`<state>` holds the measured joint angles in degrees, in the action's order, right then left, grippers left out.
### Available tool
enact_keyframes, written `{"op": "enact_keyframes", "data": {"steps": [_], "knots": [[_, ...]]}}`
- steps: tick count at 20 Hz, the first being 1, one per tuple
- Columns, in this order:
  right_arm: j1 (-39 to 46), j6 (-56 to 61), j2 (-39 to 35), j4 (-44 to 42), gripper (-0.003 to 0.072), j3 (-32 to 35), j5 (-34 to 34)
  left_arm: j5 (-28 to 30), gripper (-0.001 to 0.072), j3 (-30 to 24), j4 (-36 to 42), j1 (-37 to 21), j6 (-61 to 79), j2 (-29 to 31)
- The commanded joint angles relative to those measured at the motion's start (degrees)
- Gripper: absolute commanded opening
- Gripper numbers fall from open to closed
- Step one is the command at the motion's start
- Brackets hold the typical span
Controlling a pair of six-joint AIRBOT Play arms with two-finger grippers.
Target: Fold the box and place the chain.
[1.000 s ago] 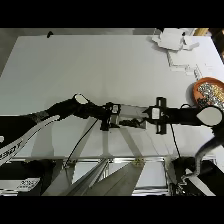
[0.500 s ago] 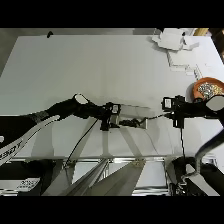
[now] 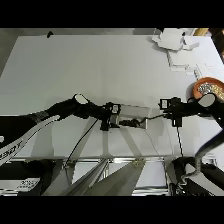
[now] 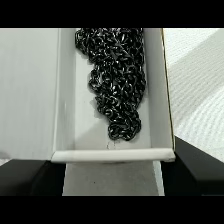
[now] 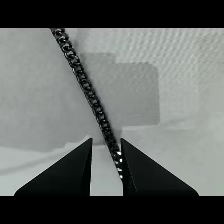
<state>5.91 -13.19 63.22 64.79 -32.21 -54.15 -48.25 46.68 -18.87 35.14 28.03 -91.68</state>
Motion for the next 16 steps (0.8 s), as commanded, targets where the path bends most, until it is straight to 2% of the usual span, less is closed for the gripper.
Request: {"op": "enact_keyframes", "data": {"steps": [1,5,7,10,13,16], "knots": [[0.0,-2.6,1.6,1.2,0.0199,0.0,1.6,0.0,0.0432,0.0,0.0,0.0,0.0,0.0],[0.0,-2.5,4.0,1.2,0.0196,0.0,2.5,0.0,0.0432,0.0,0.0,0.0,0.0,0.0],[0.0,-2.3,5.6,2.1,0.0150,0.0,2.7,0.0,0.0432,0.0,0.0,0.0,0.0,0.0],[0.0,-2.1,5.5,2.1,0.0030,0.0,2.9,0.0,0.0432,0.0,0.0,0.0,0.0,0.0],[0.0,-1.7,2.1,2.3,0.0019,0.0,0.5,0.0,0.0432,0.0,0.0,0.0,0.0,0.0],[-0.2,1.1,-5.9,2.3,0.0019,0.0,-3.9,0.0,0.0432,0.0,0.0,0.0,0.0,0.0]]}}
